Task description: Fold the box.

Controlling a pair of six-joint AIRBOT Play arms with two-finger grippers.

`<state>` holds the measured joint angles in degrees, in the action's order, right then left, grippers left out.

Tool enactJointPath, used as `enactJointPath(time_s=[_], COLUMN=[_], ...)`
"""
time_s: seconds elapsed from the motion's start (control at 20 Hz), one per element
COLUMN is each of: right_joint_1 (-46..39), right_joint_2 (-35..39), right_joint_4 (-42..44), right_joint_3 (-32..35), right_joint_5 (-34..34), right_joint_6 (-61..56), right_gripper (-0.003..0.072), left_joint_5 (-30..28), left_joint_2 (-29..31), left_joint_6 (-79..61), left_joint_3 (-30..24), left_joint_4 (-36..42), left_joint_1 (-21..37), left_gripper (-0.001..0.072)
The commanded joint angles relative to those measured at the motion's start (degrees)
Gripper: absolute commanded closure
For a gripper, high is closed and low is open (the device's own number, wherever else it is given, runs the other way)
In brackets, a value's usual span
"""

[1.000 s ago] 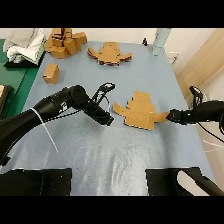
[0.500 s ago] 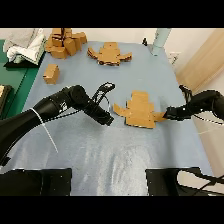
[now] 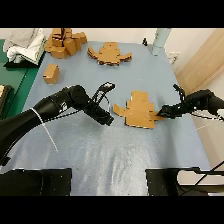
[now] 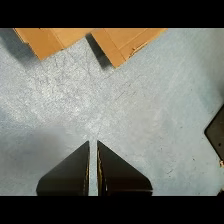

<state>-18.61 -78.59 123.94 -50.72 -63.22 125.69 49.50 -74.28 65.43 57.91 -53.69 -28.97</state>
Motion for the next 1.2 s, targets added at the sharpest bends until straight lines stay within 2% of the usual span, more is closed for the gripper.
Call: enactJointPath(time_s=[0.0, 0.05, 0.1, 0.3, 0.45, 0.6, 0.7, 0.85, 1.0, 1.15], right_joint_1=[0.04, 0.07, 0.35, 5.57, 10.25, 13.27, 15.19, 18.71, 25.49, 33.55], right_joint_2=[-0.50, -0.50, -0.50, -0.20, 2.32, 9.14, 14.86, 20.35, 21.40, 21.53], right_joint_4=[1.31, 2.51, 4.02, 12.74, 14.38, 18.43, 18.97, 18.32, 18.38, 18.34], right_joint_3=[-1.97, -2.32, -2.29, -0.39, 5.07, 14.80, 21.11, 27.39, 28.55, 28.52], right_joint_5=[0.00, -1.01, -1.90, -3.37, -3.39, -1.88, 1.09, 8.87, 14.40, 18.95], right_joint_6=[1.44, 1.46, 1.46, 2.58, 2.71, 2.67, 1.11, 0.85, 3.37, 3.61], right_gripper=[0.0587, 0.0684, 0.0684, 0.0685, 0.0685, 0.0685, 0.0684, 0.0683, 0.0683, 0.0683], left_joint_5=[0.04, 0.02, 0.07, 3.10, 11.67, 17.22, 17.07, 12.83, 12.61, 14.53], left_joint_2=[-0.02, -0.02, -0.02, 0.04, 0.04, -0.20, -0.26, -1.79, -6.93, -12.33], left_joint_6=[0.00, 0.02, 0.11, -2.32, -3.10, -6.14, -6.21, -5.86, -6.73, -13.51], left_joint_3=[0.00, 0.00, 0.00, 2.36, 5.44, 4.61, 4.00, 3.93, 4.04, 4.07], left_joint_4=[2.16, 3.23, 4.31, 5.88, 7.80, 9.77, 10.23, 11.02, 15.28, 24.81], left_joint_1=[0.02, 0.07, 0.15, 2.73, 11.61, 21.05, 24.50, 24.87, 24.92, 24.94], left_gripper=[0.0479, 0.0267, 0.0225, 0.0223, 0.0223, 0.0223, 0.0223, 0.0223, 0.0221, 0.0220])
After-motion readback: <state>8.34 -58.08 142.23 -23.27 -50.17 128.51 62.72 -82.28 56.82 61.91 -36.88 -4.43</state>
